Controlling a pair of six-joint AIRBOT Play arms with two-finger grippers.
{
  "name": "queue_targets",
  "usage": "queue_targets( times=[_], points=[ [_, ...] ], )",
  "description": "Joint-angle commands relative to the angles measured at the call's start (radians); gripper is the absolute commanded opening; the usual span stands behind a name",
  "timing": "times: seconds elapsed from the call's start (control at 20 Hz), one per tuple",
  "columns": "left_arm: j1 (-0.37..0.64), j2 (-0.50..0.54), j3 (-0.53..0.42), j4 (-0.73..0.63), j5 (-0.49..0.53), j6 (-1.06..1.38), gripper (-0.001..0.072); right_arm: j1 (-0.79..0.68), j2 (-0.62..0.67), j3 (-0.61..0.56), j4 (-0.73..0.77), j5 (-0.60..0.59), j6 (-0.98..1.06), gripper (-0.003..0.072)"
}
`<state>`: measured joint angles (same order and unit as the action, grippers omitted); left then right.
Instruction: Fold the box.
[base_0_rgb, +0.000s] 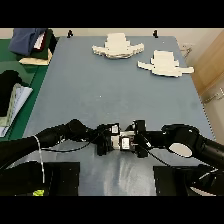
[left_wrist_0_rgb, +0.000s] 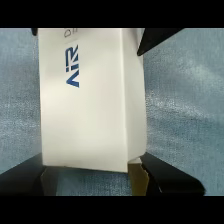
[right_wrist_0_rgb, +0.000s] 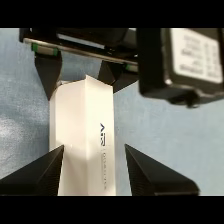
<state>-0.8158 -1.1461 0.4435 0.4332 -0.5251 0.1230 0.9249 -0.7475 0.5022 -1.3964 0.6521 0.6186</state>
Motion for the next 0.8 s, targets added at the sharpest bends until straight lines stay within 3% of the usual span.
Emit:
queue_targets(
  times=[0.0, 0.2, 0.25, 0.3, 0.35, 0.45, 0.75],
  points=[
    [-0.001, 0.0, 0.0, 0.0, -0.001, -0.001, 0.0525, 0.0, 0.02, 0.002, -0.002, -0.016, 0.001, 0.0589],
    [-0.001, 0.0, 0.0, 0.0, -0.001, -0.001, 0.0525, 0.0, 0.019, 0.002, -0.003, -0.017, 0.002, 0.0586],
    [-0.001, 0.0, 0.0, 0.0, -0.001, 0.0, 0.0525, -0.001, 0.019, 0.001, -0.004, -0.017, 0.001, 0.056],
    [-0.001, 0.0, 0.0, 0.0, -0.001, -0.001, 0.0525, -0.002, 0.017, 0.001, -0.014, -0.017, 0.002, 0.0482],
    [-0.001, 0.0, 0.0, 0.0, -0.001, -0.001, 0.0525, -0.002, 0.013, 0.001, -0.028, -0.018, 0.002, 0.0476],
    [-0.001, 0.0, 0.0, 0.0, -0.001, 0.0, 0.0526, -0.002, -0.001, 0.001, -0.04, -0.021, 0.002, 0.0391],
    [-0.001, 0.0, 0.0, 0.0, -0.001, -0.001, 0.0525, 0.0, -0.008, 0.0, -0.007, -0.008, 0.002, 0.0283]
  ],
)
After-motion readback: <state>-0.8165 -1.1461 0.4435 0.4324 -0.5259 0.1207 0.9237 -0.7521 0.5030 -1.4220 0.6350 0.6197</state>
